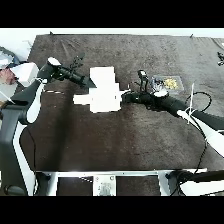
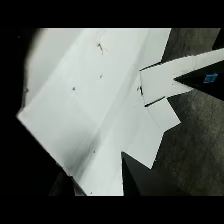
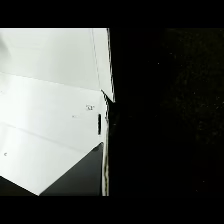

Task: Fold the box and place the chain.

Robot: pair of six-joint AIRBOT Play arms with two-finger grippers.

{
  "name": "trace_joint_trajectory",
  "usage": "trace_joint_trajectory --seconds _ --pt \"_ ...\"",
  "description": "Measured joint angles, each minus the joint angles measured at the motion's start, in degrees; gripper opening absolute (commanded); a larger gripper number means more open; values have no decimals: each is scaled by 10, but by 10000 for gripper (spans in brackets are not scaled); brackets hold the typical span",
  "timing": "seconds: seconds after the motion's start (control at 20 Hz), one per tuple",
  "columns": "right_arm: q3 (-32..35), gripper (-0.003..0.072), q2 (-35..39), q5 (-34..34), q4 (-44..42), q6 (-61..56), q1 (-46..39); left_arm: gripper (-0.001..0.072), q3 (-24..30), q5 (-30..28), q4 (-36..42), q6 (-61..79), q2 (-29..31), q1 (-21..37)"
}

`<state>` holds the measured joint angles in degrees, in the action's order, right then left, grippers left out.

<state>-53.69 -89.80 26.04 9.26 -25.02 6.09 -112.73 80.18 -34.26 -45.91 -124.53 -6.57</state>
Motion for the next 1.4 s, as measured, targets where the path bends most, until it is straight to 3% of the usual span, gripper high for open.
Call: trace_joint_trajectory --seconds 0.05,0.1,0.35,0.4,0.45,0.5,0.6,0.7,0.8,1.1,1.4 --pt "0 -16 0 0 0 0 0 341 0 2 1 1 0 0" --pt "0 -16 0 0 0 0 0 254 0 3 3 3 -1 0" --pt "0 -16 0 0 0 0 0 159 0 17 8 9 -2 -1" --pt "0 -15 0 0 0 0 0 59 0 20 9 9 -2 -1" --pt "0 -15 0 0 0 0 0 58 0 23 11 12 -2 -1" --pt "0 -15 0 0 0 0 0 12 0 30 15 15 -2 -1" --pt "0 1 0 0 0 0 -1 11 0 39 17 25 -2 -1" --pt "0 390 2 1 0 0 -8 10 0 45 17 44 -2 -1" --pt "0 309 13 5 2 0 -24 10 0 48 16 73 -2 -1" --pt "0 307 87 51 19 0 -102 7 0 55 17 256 -2 -1" --pt "8 307 123 100 59 -12 -128 5 3 52 38 438 4 -1"
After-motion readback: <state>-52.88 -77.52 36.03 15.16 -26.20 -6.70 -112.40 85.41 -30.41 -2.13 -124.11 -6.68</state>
